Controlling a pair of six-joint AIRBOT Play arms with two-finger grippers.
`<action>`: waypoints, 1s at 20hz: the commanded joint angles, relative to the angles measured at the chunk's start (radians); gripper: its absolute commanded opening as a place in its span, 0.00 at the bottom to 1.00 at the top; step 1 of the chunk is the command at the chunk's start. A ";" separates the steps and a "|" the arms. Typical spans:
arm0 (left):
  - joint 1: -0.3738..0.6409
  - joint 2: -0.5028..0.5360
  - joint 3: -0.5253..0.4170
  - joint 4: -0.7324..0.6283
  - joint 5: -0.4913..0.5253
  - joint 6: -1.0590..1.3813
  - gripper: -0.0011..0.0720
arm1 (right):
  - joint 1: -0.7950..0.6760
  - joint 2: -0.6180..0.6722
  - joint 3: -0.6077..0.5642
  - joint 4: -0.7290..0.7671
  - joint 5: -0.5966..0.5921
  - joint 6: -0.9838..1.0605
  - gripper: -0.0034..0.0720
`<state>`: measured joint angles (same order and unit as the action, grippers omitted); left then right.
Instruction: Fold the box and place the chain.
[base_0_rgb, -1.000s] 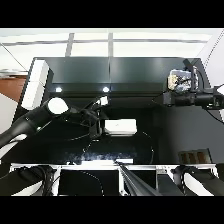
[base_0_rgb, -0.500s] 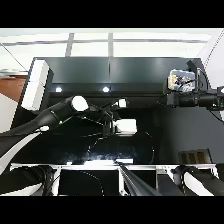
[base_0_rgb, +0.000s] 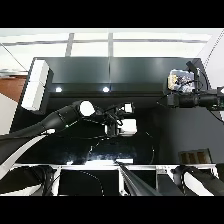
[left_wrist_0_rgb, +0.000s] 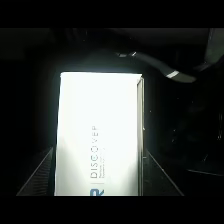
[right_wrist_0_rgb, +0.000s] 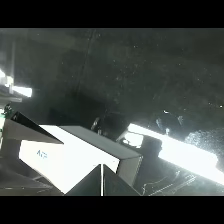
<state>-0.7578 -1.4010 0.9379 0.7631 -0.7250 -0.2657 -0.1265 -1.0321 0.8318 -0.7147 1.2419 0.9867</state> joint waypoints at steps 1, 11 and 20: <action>-0.002 -0.002 0.001 0.014 -0.023 -0.005 0.98 | 0.000 0.001 0.000 -0.001 0.000 0.000 0.08; -0.002 -0.002 0.001 0.025 -0.001 -0.004 0.99 | 0.000 0.001 0.000 -0.001 -0.003 0.000 0.08; -0.002 -0.003 0.001 0.041 -0.008 -0.004 0.99 | 0.000 0.001 0.000 -0.001 -0.007 0.000 0.08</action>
